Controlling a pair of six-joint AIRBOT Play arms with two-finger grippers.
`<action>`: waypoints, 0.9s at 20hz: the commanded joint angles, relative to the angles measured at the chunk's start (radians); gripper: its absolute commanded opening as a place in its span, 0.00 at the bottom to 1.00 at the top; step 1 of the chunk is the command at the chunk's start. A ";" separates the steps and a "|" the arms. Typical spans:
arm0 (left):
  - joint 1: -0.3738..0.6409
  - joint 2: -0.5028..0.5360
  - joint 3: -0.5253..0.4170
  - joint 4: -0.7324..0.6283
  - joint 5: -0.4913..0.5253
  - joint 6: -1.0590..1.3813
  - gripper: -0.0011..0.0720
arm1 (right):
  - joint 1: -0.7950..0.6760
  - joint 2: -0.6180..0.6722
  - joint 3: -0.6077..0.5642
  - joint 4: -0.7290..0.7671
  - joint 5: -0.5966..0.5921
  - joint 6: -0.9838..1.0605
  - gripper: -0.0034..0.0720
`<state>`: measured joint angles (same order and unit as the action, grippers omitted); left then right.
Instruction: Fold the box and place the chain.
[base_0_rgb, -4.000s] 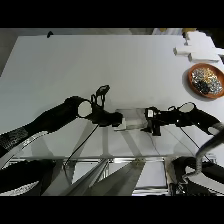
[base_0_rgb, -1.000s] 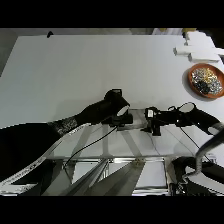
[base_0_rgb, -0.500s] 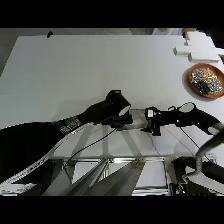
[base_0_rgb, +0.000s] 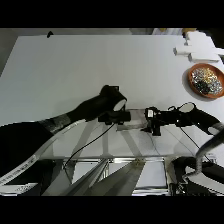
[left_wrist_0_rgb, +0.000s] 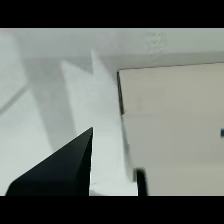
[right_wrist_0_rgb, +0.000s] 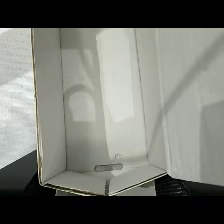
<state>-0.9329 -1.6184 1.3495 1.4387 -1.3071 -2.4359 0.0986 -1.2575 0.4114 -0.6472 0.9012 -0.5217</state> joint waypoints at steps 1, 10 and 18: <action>0.077 0.098 0.000 -0.057 -0.037 0.213 0.42 | 0.000 -0.001 0.000 0.000 0.000 0.000 0.47; 0.273 0.395 -0.346 -0.212 0.031 1.242 0.90 | 0.000 -0.001 0.000 0.000 0.000 0.000 0.47; 0.334 0.329 -0.666 -0.669 0.451 2.608 0.90 | 0.000 -0.001 0.000 0.000 0.000 0.000 0.47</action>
<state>-0.6102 -1.2495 0.7486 0.9443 -0.9718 -0.3477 0.0986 -1.2575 0.4114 -0.6476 0.9012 -0.5217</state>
